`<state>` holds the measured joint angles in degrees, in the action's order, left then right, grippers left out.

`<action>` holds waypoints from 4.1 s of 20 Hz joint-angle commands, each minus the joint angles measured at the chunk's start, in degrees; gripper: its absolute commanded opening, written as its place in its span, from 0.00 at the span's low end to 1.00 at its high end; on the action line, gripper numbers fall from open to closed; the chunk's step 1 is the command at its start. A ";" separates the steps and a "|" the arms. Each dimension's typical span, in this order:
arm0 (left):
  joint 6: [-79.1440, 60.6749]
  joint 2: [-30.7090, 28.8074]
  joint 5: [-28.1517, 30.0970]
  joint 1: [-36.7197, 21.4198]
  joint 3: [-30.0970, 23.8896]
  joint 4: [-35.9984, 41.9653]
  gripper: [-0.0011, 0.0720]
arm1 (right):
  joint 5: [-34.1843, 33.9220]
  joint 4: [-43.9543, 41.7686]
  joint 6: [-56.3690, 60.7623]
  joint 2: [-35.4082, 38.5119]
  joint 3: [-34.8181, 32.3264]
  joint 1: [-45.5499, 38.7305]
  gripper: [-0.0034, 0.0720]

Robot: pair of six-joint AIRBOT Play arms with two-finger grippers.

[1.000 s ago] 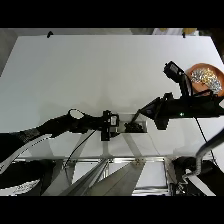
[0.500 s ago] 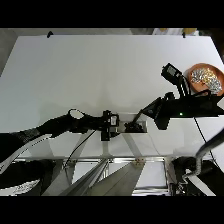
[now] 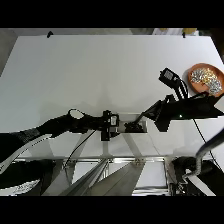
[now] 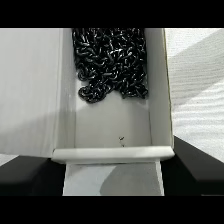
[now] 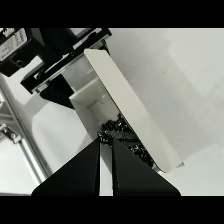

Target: Fold the box and place the chain.

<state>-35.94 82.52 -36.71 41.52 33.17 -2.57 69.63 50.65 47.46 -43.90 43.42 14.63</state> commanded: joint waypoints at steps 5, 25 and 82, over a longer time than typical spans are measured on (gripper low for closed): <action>-0.02 0.02 0.02 0.02 0.00 0.00 0.22 | 0.02 1.75 -0.07 -0.04 -4.66 0.07 0.08; -0.02 0.02 0.02 0.02 0.00 0.00 0.22 | -8.00 9.88 12.94 -0.04 6.93 0.07 0.08; -0.02 0.02 0.02 0.02 0.00 0.00 0.22 | -6.36 12.74 -9.51 -19.08 3.30 16.24 0.26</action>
<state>-35.81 82.52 -36.56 41.50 33.17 -2.42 64.16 62.94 38.30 -62.92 46.74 30.85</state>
